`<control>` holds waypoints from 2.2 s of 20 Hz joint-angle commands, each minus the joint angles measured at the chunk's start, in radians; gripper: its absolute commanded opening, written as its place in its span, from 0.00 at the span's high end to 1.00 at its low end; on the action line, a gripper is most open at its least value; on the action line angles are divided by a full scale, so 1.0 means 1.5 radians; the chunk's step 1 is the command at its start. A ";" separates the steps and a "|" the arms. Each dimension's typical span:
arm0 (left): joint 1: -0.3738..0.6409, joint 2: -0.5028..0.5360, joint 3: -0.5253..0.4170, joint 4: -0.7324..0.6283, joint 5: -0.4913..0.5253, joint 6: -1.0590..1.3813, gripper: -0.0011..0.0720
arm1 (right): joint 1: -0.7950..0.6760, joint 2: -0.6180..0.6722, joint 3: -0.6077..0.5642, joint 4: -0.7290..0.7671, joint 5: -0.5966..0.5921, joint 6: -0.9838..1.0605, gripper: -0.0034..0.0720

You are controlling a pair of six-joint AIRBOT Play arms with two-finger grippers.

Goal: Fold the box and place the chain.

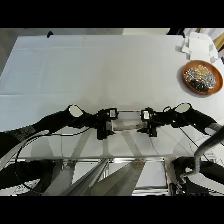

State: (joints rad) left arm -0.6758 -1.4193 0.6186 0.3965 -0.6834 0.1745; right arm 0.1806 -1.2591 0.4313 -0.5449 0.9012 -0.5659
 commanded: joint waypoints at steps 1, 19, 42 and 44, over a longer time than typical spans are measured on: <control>0.001 0.000 -0.001 0.001 -0.001 0.001 0.81 | 0.000 0.001 0.001 0.000 0.000 0.000 0.53; 0.001 0.000 -0.001 0.001 -0.001 0.001 0.81 | 0.000 0.094 0.001 -0.178 -0.017 0.215 0.16; 0.001 0.000 -0.001 0.001 -0.001 0.001 0.81 | 0.014 0.198 0.001 0.179 -0.170 0.407 0.93; 0.001 0.000 -0.001 0.001 -0.001 0.000 0.81 | 0.040 0.124 0.001 0.192 -0.218 0.407 0.93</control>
State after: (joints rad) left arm -0.6758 -1.4193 0.6186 0.3969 -0.6853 0.1749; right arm 0.2070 -0.9485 0.4309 -0.3553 0.7197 0.0555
